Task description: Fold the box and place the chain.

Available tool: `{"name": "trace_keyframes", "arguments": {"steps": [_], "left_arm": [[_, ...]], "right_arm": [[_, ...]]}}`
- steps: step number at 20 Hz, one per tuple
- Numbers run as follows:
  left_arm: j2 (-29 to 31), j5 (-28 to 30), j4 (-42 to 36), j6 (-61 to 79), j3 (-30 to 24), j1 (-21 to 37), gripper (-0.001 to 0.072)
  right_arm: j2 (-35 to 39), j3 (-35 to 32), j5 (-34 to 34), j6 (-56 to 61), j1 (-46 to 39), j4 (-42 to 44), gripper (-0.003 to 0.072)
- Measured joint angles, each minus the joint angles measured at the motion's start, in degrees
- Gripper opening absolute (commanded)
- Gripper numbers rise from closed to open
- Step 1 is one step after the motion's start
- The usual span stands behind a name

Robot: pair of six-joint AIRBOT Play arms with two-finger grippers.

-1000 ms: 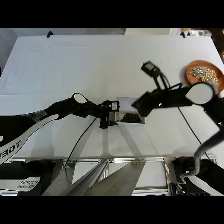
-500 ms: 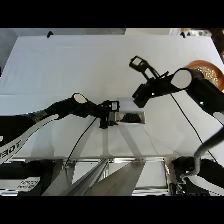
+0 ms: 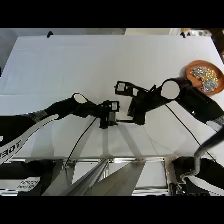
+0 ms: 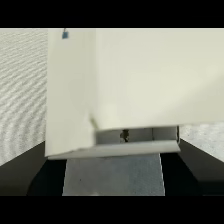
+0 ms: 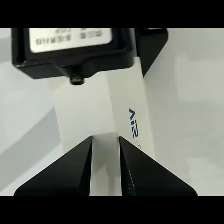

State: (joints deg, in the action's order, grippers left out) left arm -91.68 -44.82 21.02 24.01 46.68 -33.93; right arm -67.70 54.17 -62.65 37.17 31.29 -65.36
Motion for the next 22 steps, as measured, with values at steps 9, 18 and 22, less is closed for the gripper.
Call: {"name": "trace_keyframes", "arguments": {"steps": [9, 18, 22], "left_arm": [[0.00, 0.00, -0.02, -0.15, 0.00, 0.00, 0.0205], [-0.02, 0.20, -0.13, -0.04, 0.00, 0.00, 0.0205], [-0.02, 0.13, -0.07, -0.04, 0.00, 0.00, 0.0205]], "right_arm": [[0.15, -4.52, 3.67, -1.53, 0.63, -2.80, 0.0199], [1.51, -4.90, 5.18, -1.49, 0.68, -5.09, 0.0177], [1.70, -4.90, 5.60, -1.49, 0.68, -5.31, 0.0177]]}}
